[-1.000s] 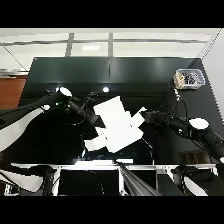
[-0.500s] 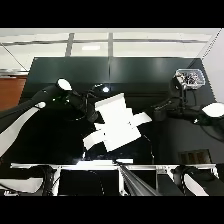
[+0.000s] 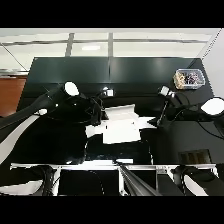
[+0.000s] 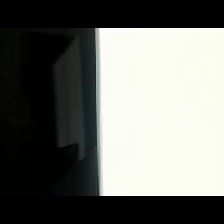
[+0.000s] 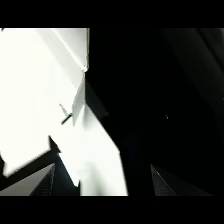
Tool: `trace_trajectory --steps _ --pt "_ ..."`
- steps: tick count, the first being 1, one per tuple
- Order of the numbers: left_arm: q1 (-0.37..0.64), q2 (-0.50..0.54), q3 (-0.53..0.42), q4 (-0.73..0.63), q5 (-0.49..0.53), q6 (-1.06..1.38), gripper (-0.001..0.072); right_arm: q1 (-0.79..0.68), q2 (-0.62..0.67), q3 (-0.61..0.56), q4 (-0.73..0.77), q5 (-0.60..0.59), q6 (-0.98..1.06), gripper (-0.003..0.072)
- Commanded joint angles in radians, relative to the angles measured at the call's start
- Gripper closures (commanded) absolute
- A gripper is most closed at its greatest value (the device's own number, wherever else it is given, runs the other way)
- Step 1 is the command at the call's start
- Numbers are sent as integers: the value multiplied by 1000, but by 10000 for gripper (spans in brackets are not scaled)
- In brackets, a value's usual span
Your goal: Fold the box and place the chain.
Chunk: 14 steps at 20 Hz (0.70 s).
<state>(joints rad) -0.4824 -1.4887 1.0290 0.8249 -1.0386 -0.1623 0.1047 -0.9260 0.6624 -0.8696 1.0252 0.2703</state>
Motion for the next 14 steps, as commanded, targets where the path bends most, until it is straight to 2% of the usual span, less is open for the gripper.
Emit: trace_trajectory --steps 1,4,7,11,14 --pt "-14 -16 -1 50 98 136 681 66 -2 -10 -118 -11 -78 -15" --pt "-14 -34 -1 50 100 105 680 107 -6 -48 -98 -19 -78 -16" --pt "-14 -37 -1 58 101 58 679 149 -19 -97 -80 -88 -105 -15" --pt "-14 -56 -1 58 90 -6 679 197 -75 -110 -76 -128 -116 -16" --pt "-24 -61 0 57 69 -6 679 213 -109 -110 -77 -140 -197 -15"
